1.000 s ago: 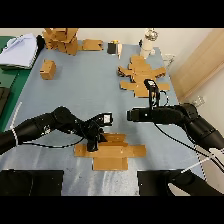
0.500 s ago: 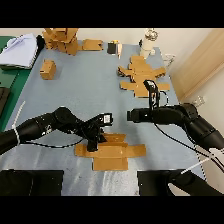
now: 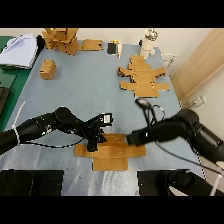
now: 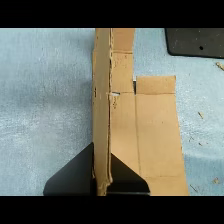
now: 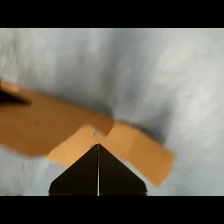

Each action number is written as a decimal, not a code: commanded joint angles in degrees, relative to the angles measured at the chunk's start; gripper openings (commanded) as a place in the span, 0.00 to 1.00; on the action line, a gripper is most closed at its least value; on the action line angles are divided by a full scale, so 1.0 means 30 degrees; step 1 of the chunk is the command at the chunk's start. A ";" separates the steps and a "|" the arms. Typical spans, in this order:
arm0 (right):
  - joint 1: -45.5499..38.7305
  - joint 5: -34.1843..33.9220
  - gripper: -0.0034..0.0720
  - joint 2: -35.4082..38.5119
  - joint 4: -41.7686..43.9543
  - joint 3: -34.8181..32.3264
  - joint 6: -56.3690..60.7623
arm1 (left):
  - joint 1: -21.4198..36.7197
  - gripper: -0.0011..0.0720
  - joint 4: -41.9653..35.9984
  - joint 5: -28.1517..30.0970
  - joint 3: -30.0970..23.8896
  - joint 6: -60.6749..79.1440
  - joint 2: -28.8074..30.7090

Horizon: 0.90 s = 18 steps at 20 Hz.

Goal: Fold the box.

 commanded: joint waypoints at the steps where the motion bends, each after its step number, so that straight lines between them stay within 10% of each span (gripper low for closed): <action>1: 0.6484 -0.0095 0.04 0.1290 -0.2390 -0.1246 0.1188 | -0.0007 0.03 0.0007 0.0029 -0.0007 0.0007 -0.0007; 4: 1.3260 0.2339 0.06 0.1552 -0.6207 -0.3366 0.1545 | -0.0007 0.03 0.0007 0.0015 -0.0007 0.0007 -0.0007; 7: 1.6393 0.4124 0.59 0.1078 -0.8218 -0.4393 0.1566 | 0.0000 0.03 0.0007 0.0102 -0.0007 0.0007 -0.0007; 18: 1.6597 0.5778 0.59 -0.3038 -1.0163 -0.4386 0.1049 | -0.0022 0.03 0.0007 0.0029 -0.0007 0.0007 -0.0007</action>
